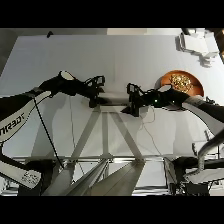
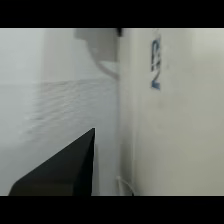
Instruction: Fold the box and place the chain.
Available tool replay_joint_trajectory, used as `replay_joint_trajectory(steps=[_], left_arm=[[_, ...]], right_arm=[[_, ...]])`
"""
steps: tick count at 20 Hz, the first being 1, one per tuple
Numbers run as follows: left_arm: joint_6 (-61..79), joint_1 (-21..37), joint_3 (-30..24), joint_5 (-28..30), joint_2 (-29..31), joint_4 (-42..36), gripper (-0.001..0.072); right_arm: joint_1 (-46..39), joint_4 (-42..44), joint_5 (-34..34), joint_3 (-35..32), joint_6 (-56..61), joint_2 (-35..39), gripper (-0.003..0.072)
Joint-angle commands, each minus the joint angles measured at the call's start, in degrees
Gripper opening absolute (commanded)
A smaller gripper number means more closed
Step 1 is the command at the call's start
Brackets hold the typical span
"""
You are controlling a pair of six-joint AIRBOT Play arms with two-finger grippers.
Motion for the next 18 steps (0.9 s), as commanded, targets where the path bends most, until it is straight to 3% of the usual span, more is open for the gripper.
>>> replay_joint_trajectory(steps=[1,4,10,13,14,15,16,18], left_arm=[[-0.04,0.33,0.02,-0.9,1.05,-0.11,0.0281],[-1.05,2.47,0.02,-2.71,3.04,1.97,0.0281],[-12.13,4.28,0.02,-4.13,11.78,18.32,0.0278],[-17.35,3.8,0.02,-8.31,15.41,23.21,0.0273],[-19.26,3.43,0.02,-10.78,15.93,22.97,0.0227],[-21.14,2.64,0.02,-13.97,16.13,22.73,0.0067],[-21.33,1.62,0.02,-16.59,16.06,22.71,0.0012],[-21.53,-1.11,0.0,-18.01,15.85,21.62,0.0009]], right_arm=[[0.02,0.0,-0.07,0.02,0.11,0.0,0.0335],[0.07,-0.02,-0.07,0.02,0.11,0.0,0.0335],[0.07,-0.02,-0.02,0.02,0.11,0.0,0.0335],[0.07,0.0,-0.02,0.02,0.11,0.0,0.0335],[0.07,-0.02,-0.04,0.02,0.11,0.0,0.0335],[0.07,0.0,-0.04,0.02,0.11,0.0,0.0335],[0.07,-0.02,-0.04,0.02,0.11,0.0,0.0335],[0.07,-0.02,-0.04,0.02,0.11,0.0,0.0335]])
